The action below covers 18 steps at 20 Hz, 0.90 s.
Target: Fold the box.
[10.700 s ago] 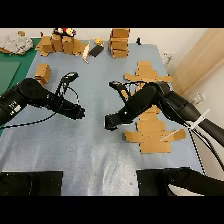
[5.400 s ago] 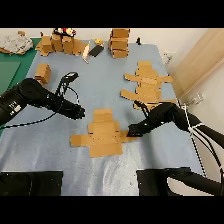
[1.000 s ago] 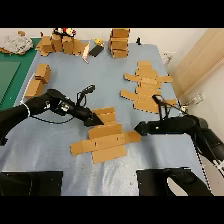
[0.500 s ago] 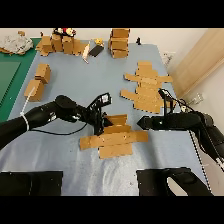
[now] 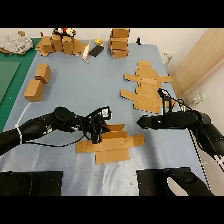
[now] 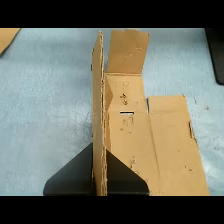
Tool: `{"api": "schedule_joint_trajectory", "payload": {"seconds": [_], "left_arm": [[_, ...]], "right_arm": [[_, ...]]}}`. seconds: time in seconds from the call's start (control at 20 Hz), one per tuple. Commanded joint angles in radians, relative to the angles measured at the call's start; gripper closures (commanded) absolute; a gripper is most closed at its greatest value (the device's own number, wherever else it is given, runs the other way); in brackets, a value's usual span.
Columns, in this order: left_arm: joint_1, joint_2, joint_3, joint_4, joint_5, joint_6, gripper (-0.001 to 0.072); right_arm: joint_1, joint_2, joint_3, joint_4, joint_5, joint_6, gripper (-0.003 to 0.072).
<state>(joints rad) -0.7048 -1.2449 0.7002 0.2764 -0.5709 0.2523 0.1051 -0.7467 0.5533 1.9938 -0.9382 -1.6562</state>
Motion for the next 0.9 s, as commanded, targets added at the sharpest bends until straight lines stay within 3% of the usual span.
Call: {"api": "schedule_joint_trajectory", "payload": {"seconds": [0.0,0.15,0.5,0.85], "left_arm": [[-0.006,0.006,-0.029,0.0,0.009,0.021,0.0699],[-0.007,0.011,-0.043,0.0,-0.04,0.024,0.0699],[-0.006,0.117,-0.06,-0.055,0.039,0.169,0.0699],[-0.006,0.116,-0.163,-0.19,0.042,0.312,0.0699]], "right_arm": [[0.001,-0.001,0.001,0.004,0.003,0.001,0.0338],[0.001,-0.001,0.001,0.008,0.003,0.002,0.0338],[0.001,-0.001,0.001,0.018,0.006,0.011,0.0339],[0.001,-0.001,0.001,0.031,0.018,0.01,0.0338]]}}
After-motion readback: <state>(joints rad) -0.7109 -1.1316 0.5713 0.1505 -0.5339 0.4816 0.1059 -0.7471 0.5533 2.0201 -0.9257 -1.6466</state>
